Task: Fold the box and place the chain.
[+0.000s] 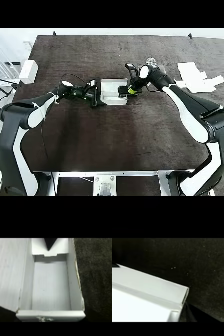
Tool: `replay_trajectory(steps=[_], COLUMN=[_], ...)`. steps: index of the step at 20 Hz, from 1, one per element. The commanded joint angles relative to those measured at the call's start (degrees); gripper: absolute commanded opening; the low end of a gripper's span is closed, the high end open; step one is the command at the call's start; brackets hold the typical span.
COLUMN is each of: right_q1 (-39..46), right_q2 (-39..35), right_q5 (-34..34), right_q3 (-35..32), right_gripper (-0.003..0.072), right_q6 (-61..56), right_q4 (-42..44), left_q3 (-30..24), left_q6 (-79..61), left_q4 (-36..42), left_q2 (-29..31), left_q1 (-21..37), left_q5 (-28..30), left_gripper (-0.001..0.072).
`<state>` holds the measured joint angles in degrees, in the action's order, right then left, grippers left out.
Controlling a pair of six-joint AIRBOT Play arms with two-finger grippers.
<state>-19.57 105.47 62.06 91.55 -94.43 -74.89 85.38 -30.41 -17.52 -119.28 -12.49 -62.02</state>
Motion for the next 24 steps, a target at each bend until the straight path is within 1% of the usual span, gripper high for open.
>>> replay_trajectory(steps=[1,3,6,9,14,15,16,20,22,23,24], right_q1=[-1.8,-2.1,-2.1,-2.5,-4.5,-4.6,-4.7,-4.6,-4.6,-4.6,-4.6], right_q2=[0.4,0.4,1.3,3.0,4.7,5.2,5.7,7.4,7.6,7.6,7.6], right_q5=[-0.1,-0.1,0.2,3.5,6.2,7.0,7.7,11.9,12.6,12.6,12.6], right_q3=[0.9,1.8,3.1,4.5,7.2,8.4,9.4,12.3,12.6,12.7,12.7], right_gripper=[0.0517,0.0518,0.0518,0.0509,0.0502,0.0466,0.0451,0.0445,0.0444,0.0432,0.0402], right_q6=[-6.5,-9.2,-10.5,-11.7,-14.9,-15.3,-15.7,-16.6,-17.0,-17.7,-18.3], right_q4=[-8.8,-11.6,-11.8,-11.8,-14.7,-15.3,-15.8,-18.8,-19.1,-19.5,-20.1], left_q3=[0.0,0.0,0.0,0.0,0.0,0.0,0.0,0.0,0.0,0.0,0.0], left_q6=[0.0,0.0,0.0,0.0,0.0,0.0,0.0,0.0,0.0,0.0,0.0], left_q4=[0.0,0.0,0.0,0.0,0.0,0.0,0.0,0.0,0.0,0.0,0.0], left_q2=[0.0,0.0,0.0,0.0,0.0,0.0,0.0,0.0,0.0,0.0,0.0], left_q1=[0.0,0.0,0.0,0.0,0.0,0.0,0.0,0.0,0.0,0.0,0.0], left_q5=[0.0,0.0,0.0,0.0,0.0,0.0,0.0,0.0,0.0,0.0,0.0], left_gripper=[0.0279,0.0279,0.0279,0.0279,0.0279,0.0280,0.0279,0.0279,0.0279,0.0279,0.0280])
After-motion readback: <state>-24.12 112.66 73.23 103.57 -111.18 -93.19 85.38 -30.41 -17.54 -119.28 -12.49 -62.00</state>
